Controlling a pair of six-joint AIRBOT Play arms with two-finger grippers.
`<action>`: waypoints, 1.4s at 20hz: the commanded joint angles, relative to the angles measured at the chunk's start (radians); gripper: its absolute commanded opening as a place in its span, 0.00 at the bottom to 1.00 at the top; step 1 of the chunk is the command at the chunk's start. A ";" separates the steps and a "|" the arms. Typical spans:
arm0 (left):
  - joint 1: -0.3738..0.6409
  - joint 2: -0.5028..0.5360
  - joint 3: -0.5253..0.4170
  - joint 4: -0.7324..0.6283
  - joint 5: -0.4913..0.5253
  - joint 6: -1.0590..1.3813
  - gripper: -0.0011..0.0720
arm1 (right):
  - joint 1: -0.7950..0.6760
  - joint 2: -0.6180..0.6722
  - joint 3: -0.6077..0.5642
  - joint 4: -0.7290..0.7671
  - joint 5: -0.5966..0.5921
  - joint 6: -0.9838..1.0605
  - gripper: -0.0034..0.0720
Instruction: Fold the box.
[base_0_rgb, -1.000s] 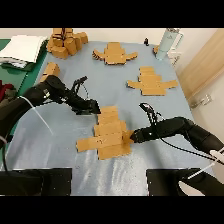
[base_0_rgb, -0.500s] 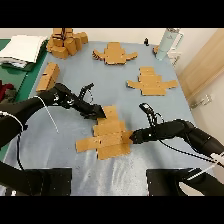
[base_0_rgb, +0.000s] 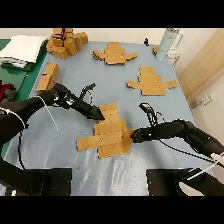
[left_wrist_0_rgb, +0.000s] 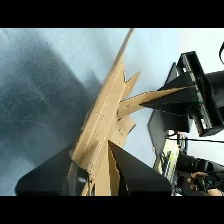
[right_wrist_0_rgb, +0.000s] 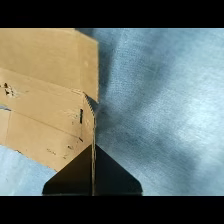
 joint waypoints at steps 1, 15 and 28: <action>0.000 -0.025 0.024 -0.034 -0.013 0.023 0.40 | 0.001 0.000 0.000 -0.002 0.004 0.000 0.05; -0.031 -0.075 0.062 -0.030 -0.064 0.084 0.03 | 0.001 0.000 0.000 -0.009 0.007 0.000 0.21; -0.197 0.161 -0.065 -0.152 0.320 0.582 0.02 | -0.145 0.002 0.269 -0.412 -0.051 0.396 0.38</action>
